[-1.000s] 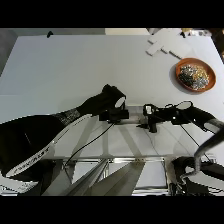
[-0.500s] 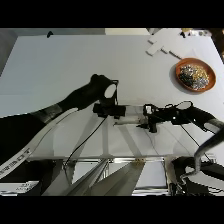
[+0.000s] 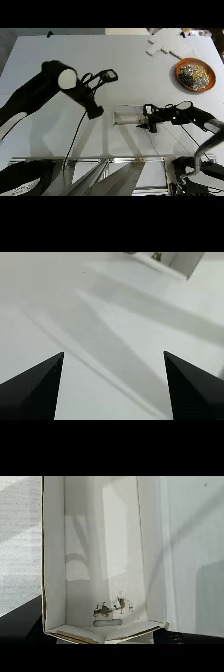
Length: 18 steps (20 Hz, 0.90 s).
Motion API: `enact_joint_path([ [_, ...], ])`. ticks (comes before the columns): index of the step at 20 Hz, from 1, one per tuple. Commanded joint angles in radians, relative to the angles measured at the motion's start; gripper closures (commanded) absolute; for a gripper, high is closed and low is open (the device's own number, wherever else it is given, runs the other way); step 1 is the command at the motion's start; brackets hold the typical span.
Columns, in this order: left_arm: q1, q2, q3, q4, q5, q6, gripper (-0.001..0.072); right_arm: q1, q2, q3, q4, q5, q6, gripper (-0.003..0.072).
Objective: Fold the box and place the chain.
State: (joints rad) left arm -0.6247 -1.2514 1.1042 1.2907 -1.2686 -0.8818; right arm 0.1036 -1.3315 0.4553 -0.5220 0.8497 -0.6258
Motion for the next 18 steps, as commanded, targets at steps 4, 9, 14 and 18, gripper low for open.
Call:
enact_joint_path([
  [4,0.114,0.002,-0.372,-0.490,0.309,1.017,0.0007,0.000,0.000,0.000,0.000,0.000,0.000,0.0392],
  [9,0.115,-0.182,-0.375,-0.709,0.462,1.199,0.0003,0.000,0.000,0.000,0.000,0.000,0.000,0.0392],
  [14,0.109,-0.229,-0.375,-0.784,0.453,1.229,0.0002,0.000,0.000,0.000,0.000,0.000,0.000,0.0392],
  [18,0.100,-0.229,-0.375,-0.870,0.476,1.242,0.0003,0.000,0.000,0.000,0.000,0.000,0.000,0.0392],
])
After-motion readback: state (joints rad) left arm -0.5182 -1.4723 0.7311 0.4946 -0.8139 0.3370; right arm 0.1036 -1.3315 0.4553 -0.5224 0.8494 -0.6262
